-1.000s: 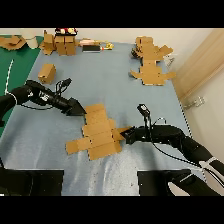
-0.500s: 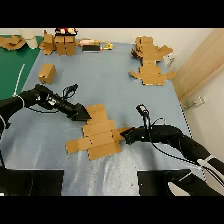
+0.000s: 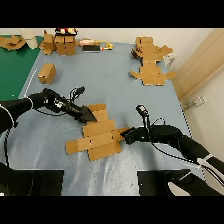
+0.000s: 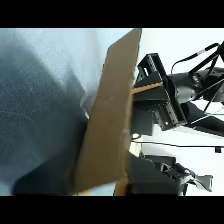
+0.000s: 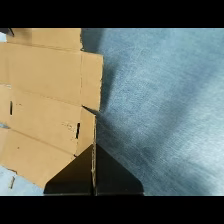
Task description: Fold the box.
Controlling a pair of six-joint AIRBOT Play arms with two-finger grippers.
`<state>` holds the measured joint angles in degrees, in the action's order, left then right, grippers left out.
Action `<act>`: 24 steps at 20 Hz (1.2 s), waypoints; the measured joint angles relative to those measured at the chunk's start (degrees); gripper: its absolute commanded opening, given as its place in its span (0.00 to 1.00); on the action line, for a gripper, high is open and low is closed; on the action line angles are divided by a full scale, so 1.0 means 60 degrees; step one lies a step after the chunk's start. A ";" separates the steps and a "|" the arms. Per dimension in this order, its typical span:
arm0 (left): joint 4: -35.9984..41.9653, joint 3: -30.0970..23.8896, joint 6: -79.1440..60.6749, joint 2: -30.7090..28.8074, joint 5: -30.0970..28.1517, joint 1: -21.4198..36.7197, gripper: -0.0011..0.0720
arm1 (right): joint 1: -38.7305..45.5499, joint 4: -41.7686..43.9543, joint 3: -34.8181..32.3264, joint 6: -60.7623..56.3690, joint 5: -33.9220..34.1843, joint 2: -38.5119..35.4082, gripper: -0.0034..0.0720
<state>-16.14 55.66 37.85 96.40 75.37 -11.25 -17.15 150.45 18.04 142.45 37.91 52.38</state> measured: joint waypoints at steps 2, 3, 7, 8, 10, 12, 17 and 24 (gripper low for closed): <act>0.0029 0.0000 -0.0106 0.0018 -0.0015 0.0000 0.33 | 0.0000 0.0000 0.0000 0.0000 0.0004 0.0000 0.05; 0.0055 0.0000 -0.0135 0.0022 -0.0062 0.0007 0.33 | 0.0004 0.0000 0.0000 0.0004 0.0004 0.0000 0.05; 0.0084 0.0000 -0.0317 0.0029 -0.0182 0.0018 0.03 | 0.0000 -0.0007 0.0000 0.0004 0.0011 0.0000 0.05; 0.0091 0.0000 -0.0382 0.0029 -0.0186 0.0018 0.03 | 0.0000 -0.0007 0.0000 0.0004 0.0015 0.0004 0.05; 0.0095 0.0000 -0.0532 0.0029 -0.0259 0.0025 0.03 | 0.0000 -0.0011 0.0000 0.0007 0.0011 0.0004 0.05; 0.0106 0.0000 -0.0718 0.0029 -0.0299 0.0025 0.03 | 0.0000 -0.0015 0.0000 0.0007 0.0004 0.0004 0.39; 0.0138 0.0127 -0.1599 -0.0255 -0.0168 -0.0160 0.03 | 0.0324 -0.0153 0.0189 -0.0656 -0.0488 0.0000 0.67; -0.0193 0.0182 -0.3362 -0.1570 -0.1166 -0.1126 0.03 | 0.1778 -0.0237 0.1326 -0.2579 -0.0732 -0.0477 0.11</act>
